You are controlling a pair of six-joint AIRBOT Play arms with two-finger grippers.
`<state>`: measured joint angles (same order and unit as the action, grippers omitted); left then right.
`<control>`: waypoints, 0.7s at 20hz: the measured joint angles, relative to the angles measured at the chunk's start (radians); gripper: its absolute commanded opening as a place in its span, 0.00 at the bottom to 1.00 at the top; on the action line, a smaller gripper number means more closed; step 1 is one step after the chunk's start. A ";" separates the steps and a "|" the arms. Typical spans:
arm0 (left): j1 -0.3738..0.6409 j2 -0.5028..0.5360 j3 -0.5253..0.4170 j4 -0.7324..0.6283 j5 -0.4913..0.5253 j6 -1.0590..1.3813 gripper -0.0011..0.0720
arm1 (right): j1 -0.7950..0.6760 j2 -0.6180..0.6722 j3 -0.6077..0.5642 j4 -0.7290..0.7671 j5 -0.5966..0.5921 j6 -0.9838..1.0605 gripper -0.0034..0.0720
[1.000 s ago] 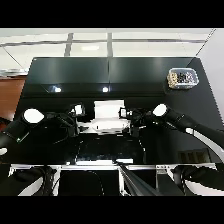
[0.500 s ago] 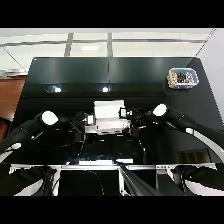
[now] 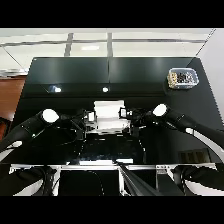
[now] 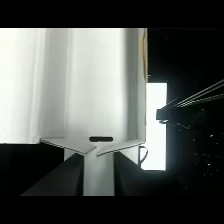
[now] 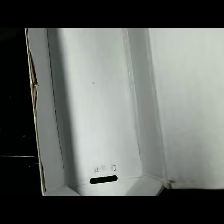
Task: Fold the box and place the chain.
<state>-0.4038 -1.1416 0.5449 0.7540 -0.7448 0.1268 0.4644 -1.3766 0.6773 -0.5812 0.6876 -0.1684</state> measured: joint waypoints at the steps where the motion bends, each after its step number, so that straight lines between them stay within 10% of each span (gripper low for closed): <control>1: 0.000 0.000 0.001 -0.004 -0.004 0.000 0.28 | 0.000 0.000 0.000 0.000 0.000 0.000 0.25; 12: -0.004 -0.090 0.006 -0.223 -0.010 0.001 0.27 | 0.000 0.000 0.000 0.000 0.000 -0.001 0.25; 13: -0.004 -0.096 0.006 -0.238 -0.011 0.000 0.05 | 0.000 0.000 0.000 0.000 0.000 0.000 0.25; 14: -0.004 -0.101 0.006 -0.253 -0.014 0.000 0.05 | 0.000 0.000 0.000 0.000 0.000 0.000 0.25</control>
<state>-0.4076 -1.2427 0.5510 0.5014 -0.7589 0.1268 0.4644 -1.3766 0.6773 -0.5812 0.6880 -0.1680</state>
